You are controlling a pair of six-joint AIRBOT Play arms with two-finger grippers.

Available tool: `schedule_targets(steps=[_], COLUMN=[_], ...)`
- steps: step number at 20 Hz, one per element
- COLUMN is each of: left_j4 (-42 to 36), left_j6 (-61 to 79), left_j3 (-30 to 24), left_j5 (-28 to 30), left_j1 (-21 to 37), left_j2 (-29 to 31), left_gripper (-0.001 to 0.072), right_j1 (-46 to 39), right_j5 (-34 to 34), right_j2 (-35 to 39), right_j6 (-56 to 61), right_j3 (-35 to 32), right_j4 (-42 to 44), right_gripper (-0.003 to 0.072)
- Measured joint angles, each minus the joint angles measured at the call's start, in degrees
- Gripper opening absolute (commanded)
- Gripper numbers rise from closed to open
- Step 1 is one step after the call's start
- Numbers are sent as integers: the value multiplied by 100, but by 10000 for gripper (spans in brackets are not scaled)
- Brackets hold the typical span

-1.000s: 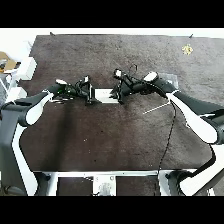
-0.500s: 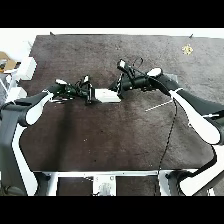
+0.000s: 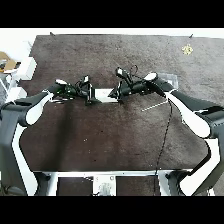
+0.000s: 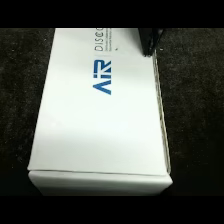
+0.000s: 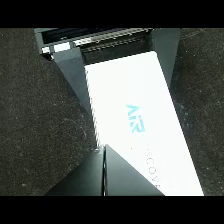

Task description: Fold the box and place the chain.

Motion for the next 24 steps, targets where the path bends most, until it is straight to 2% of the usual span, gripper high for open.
schedule_targets(steps=[3, 6, 9, 11, 15, 19, 24], left_j4=[0, 0, 0, 0, 0, 0, 0], left_j6=[-4, -7, -7, -7, -7, -7, -7], left_j3=[0, 0, 0, 0, 0, 0, 0], left_j5=[0, -2, -2, -2, -2, -2, -2], left_j1=[0, 0, 0, 0, 0, 0, 0], left_j2=[0, 0, 0, 0, 0, 0, 0], left_gripper=[243, 243, 243, 243, 243, 243, 243], right_j1=[-42, -70, -39, -55, -92, -107, -109], right_j5=[17, -72, -66, -501, -2205, -4000, -5591], right_j2=[61, 424, 1268, 2037, 3987, 5993, 7735], right_j6=[24, 101, 367, 590, 962, 1086, 1139], right_j3=[0, -4, -142, -501, -2015, -4072, -6196], right_j4=[-103, -81, 107, 203, 273, 299, 581], right_gripper=[5, 4, 4, 4, 5, 6, 6])
